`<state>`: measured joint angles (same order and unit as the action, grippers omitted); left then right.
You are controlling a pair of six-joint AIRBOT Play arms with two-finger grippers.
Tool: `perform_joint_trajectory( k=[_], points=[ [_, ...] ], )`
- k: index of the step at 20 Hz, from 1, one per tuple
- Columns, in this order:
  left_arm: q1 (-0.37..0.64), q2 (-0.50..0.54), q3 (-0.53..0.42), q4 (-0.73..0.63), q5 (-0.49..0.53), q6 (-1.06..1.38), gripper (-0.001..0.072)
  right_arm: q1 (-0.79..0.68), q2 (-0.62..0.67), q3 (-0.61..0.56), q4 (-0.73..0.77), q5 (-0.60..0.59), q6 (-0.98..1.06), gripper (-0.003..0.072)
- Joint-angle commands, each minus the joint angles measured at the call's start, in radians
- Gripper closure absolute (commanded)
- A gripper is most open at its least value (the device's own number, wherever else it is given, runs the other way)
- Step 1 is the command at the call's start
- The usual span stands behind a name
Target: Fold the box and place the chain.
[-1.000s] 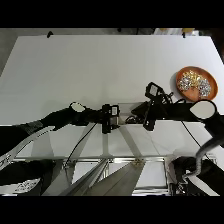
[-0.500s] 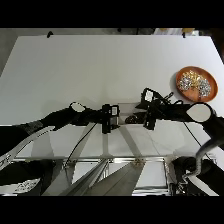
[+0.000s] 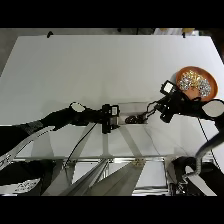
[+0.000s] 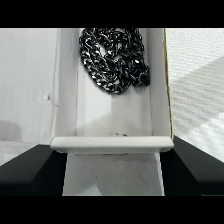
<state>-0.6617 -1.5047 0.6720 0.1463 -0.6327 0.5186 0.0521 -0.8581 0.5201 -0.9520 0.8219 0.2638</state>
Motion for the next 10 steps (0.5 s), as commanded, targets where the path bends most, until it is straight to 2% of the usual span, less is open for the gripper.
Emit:
perform_joint_trajectory(
  k=[1,2,3,4,8,9,10],
  points=[
    [-0.001,0.0,0.0,0.0,0.0,0.0,0.0398,-0.018,-0.129,-0.029,0.054,-0.007,-0.199,0.0461],
    [-0.001,0.0,0.0,0.0,0.0,0.0,0.0398,-0.008,-0.167,-0.029,0.069,-0.008,-0.245,0.0429],
    [-0.001,0.0,0.0,0.0,0.0,0.0,0.0398,0.006,-0.2,-0.029,0.089,-0.015,-0.28,0.0343],
    [-0.001,0.0,0.0,0.0,0.0,0.0,0.0398,0.021,-0.224,-0.029,0.103,-0.031,-0.294,0.0302],
    [-0.001,0.0,0.0,0.0,0.0,0.0,0.0398,0.042,-0.269,-0.029,0.093,-0.087,-0.299,0.0312],
    [-0.001,0.0,0.0,0.0,0.0,0.0,0.0398,0.042,-0.273,-0.029,0.094,-0.105,-0.299,0.0339],
    [-0.001,0.0,0.0,0.0,0.0,0.0,0.0398,0.042,-0.274,-0.029,0.099,-0.108,-0.299,0.0423]
  ],
)
